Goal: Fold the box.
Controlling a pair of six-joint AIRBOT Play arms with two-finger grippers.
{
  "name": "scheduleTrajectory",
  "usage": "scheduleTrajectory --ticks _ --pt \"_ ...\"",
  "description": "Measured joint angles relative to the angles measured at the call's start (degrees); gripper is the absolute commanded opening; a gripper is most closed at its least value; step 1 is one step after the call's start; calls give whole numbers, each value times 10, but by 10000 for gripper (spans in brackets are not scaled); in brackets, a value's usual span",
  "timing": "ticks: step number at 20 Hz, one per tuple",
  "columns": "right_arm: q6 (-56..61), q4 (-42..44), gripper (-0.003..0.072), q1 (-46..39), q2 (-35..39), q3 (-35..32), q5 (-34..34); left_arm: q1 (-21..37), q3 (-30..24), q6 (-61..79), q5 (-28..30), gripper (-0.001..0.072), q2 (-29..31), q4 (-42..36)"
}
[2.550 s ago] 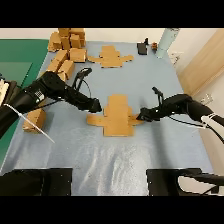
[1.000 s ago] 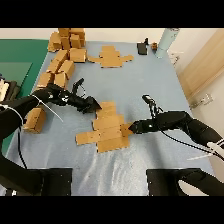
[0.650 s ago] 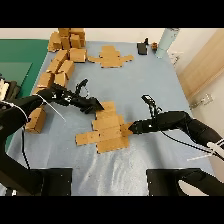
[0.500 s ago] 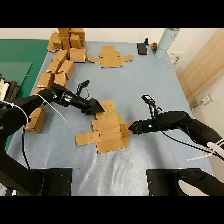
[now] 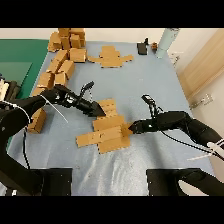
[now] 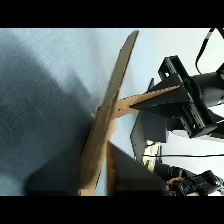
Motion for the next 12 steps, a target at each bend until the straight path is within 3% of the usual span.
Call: scheduleTrajectory --ticks 5,6,7,8,9,12 --pt "0 0 3 0 0 0 1 -4 0 12 12 100 0 0" --pt "0 0 7 0 0 0 1 -4 0 13 14 3 0 -1" --pt "0 0 108 0 0 0 1 -5 0 17 14 10 0 -1" --pt "0 0 292 0 0 0 2 -5 0 21 15 10 0 -1" --pt "0 0 368 0 0 0 3 -5 0 23 16 10 0 -1" --pt "17 -14 368 -1 0 0 19 -6 3 32 19 9 0 -5"
